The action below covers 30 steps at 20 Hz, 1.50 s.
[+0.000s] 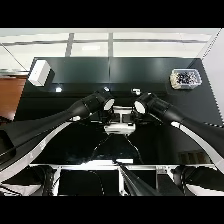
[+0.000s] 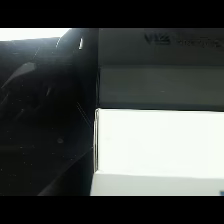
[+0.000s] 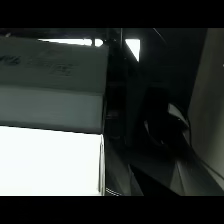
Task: Fold the box and place the chain.
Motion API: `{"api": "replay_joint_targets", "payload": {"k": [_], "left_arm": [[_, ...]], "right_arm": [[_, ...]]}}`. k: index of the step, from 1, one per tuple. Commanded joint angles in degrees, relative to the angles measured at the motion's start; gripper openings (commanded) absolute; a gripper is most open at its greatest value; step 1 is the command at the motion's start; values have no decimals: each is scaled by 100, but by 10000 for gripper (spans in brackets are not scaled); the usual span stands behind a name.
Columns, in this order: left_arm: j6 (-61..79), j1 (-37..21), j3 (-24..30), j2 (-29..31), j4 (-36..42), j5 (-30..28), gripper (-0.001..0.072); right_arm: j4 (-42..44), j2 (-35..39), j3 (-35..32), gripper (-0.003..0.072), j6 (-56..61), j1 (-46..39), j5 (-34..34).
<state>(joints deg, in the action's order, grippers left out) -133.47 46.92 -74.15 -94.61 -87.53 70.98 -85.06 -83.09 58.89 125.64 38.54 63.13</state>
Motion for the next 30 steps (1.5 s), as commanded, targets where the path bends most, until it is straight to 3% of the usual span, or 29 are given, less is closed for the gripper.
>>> {"api": "replay_joint_targets", "payload": {"k": [1,4,5,7,11,12,13,16,18,21,22,23,24,25,30], "left_arm": [[0,-4,-7,0,-2,4,29],[0,-4,-7,0,-7,4,29],[-2,-17,-7,0,-2,2,29],[-2,-39,-7,0,-2,4,29],[-2,-81,-7,0,0,4,29],[-2,-81,-7,0,0,4,29],[-2,-81,-7,0,0,4,29],[-2,-81,-7,0,17,2,29],[-2,-81,-7,0,17,2,29],[-2,-79,-7,0,17,2,29],[-2,-79,-7,0,17,2,29],[-2,-76,-7,0,17,2,29],[-2,-76,-7,0,17,2,29],[-2,-74,-7,0,17,2,29],[-2,-74,-7,0,17,4,29]], "right_arm": [[-20,-55,13,353,254,15,13],[188,-164,13,322,247,17,11],[223,-184,13,91,201,17,0],[243,-184,13,16,205,15,-42],[229,-177,13,39,177,15,-26],[232,-168,13,179,179,15,-24],[229,-149,13,206,162,15,-24],[229,-103,13,204,129,13,-26],[232,-103,13,16,-2,15,-26],[232,-103,13,16,-76,15,-13],[247,-101,15,18,-76,13,-13],[254,-92,15,126,-74,2,-7],[249,-70,17,347,-74,0,44],[245,-28,17,385,-76,0,114],[225,748,160,385,-715,-42,516]]}}
